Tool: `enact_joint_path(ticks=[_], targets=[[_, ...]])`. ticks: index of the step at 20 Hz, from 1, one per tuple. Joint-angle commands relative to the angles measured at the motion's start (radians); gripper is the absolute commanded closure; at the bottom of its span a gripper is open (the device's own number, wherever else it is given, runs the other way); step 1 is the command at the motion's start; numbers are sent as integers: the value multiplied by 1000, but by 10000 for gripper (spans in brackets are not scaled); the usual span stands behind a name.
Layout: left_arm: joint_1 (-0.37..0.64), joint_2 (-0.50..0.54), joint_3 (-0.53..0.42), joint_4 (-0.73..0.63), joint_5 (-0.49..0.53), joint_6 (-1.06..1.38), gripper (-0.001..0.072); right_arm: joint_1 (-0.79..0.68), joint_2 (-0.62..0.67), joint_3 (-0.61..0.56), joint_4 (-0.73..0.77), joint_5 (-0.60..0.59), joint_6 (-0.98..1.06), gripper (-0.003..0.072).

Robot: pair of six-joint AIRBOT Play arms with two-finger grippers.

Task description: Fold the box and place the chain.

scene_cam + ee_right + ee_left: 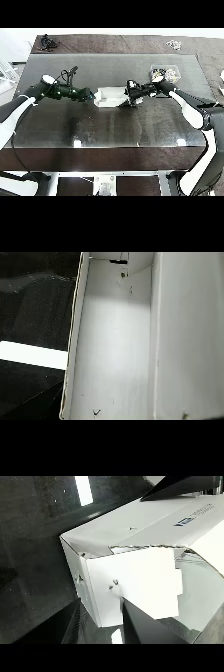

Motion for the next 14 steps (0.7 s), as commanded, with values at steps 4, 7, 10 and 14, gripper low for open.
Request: enact_joint_path(ticks=[4,7,10,14], targets=[[-26,1,1,11,63,-61,396,0,0,0,0,0,0,166],[-41,1,1,10,81,-84,397,0,0,0,0,0,0,166],[-57,1,1,13,113,-105,397,0,0,0,0,0,0,166],[-60,1,1,35,108,-196,398,0,0,0,0,0,0,166]])
